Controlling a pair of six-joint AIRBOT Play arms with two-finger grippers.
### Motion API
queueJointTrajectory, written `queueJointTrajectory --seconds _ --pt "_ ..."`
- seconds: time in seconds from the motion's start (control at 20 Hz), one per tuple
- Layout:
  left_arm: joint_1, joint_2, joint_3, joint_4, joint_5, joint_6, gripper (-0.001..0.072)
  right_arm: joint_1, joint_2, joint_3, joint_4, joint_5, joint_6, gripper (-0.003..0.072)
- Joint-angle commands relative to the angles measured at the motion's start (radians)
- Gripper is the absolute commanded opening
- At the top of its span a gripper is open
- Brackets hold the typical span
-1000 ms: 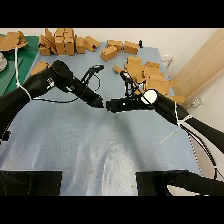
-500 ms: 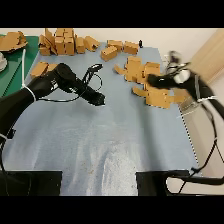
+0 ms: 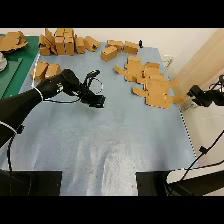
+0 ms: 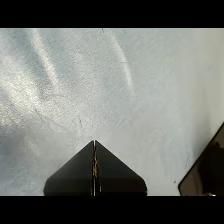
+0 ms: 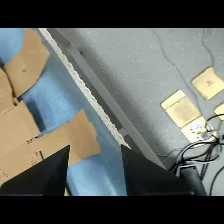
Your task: Fold the box.
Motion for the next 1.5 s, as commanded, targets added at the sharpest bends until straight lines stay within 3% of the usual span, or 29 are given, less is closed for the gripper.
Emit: queueJointTrajectory --seconds 0.0,0.05,0.1,0.45,0.55,0.6,0.7,0.95,1.15,1.3,1.45 --pt "-0.001 -0.004 0.0 -0.039 0.004 -0.026 0.024 -0.061 -0.113 0.038 0.167 0.01 -0.188 0.0509" --pt "-0.002 -0.004 0.0 -0.051 0.006 -0.026 0.0568 -0.059 -0.14 0.056 0.177 0.011 -0.205 0.051" --pt "-0.002 -0.004 0.0 -0.055 0.006 -0.026 0.0634 -0.054 -0.166 0.075 0.203 0.018 -0.227 0.051" --pt "-0.002 -0.004 0.0 -0.081 0.007 -0.025 0.0634 -0.016 -0.216 0.096 0.315 0.056 -0.329 0.0487" --pt "-0.002 -0.004 0.0 -0.081 0.007 -0.025 0.0634 0.0 -0.216 0.096 0.326 0.095 -0.349 0.0272" --pt "-0.002 -0.004 0.0 -0.081 0.007 -0.026 0.0634 0.01 -0.216 0.096 0.33 0.119 -0.362 0.0233" --pt "-0.002 -0.004 0.0 -0.081 0.006 -0.025 0.0634 0.029 -0.212 0.096 0.352 0.182 -0.386 0.0012" --pt "0.005 -0.003 0.002 -0.08 0.034 0.017 0.0634 0.092 -0.141 0.095 0.403 0.299 -0.414 0.0" --pt "0.042 0.005 0.002 -0.082 -0.006 0.062 0.0634 0.128 -0.051 0.075 0.363 0.45 -0.301 -0.0001" --pt "0.084 0.01 0.002 -0.084 -0.067 0.087 0.0634 0.177 0.023 -0.058 0.283 0.469 -0.21 -0.0002" --pt "0.126 0.013 0.002 -0.085 -0.149 0.111 0.0633 0.253 0.108 -0.286 0.282 0.372 -0.211 -0.0002"
